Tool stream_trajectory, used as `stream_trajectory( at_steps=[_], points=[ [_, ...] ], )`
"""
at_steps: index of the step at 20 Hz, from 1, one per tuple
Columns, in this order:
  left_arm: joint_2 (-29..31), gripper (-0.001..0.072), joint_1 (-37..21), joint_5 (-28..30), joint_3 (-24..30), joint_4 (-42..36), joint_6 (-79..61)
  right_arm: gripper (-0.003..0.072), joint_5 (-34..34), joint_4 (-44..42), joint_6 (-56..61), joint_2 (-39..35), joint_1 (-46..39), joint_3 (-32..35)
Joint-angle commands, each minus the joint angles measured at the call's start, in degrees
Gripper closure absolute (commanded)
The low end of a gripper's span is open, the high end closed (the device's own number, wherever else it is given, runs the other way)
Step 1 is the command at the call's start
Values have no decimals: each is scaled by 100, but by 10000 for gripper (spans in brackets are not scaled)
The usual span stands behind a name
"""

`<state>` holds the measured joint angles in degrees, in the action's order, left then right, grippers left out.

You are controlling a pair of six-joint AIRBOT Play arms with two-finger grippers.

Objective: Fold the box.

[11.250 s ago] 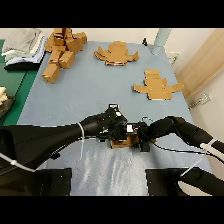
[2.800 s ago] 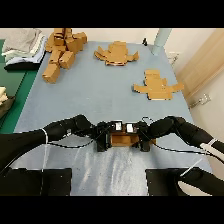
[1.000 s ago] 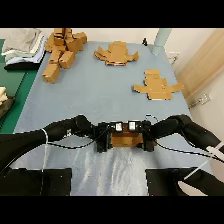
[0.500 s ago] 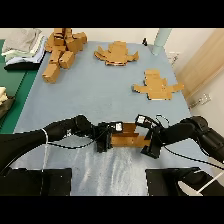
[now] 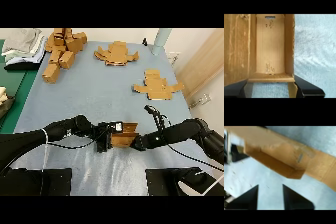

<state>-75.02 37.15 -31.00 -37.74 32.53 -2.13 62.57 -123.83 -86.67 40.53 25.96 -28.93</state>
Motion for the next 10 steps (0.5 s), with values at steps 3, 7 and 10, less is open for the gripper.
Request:
stream_trajectory(
  at_steps=[3, 7, 10],
  points=[
    [0, 188, -4, 2, -4, 2, 0, 339, -1532, -649, 758, 575, 7, -214],
    [0, 188, -4, 2, -4, 2, 0, 471, -1624, -468, 470, 1346, -127, -890],
    [0, 188, -4, 2, -4, 2, 0, 498, -1617, -186, 308, 1926, -136, -1086]
  ],
)
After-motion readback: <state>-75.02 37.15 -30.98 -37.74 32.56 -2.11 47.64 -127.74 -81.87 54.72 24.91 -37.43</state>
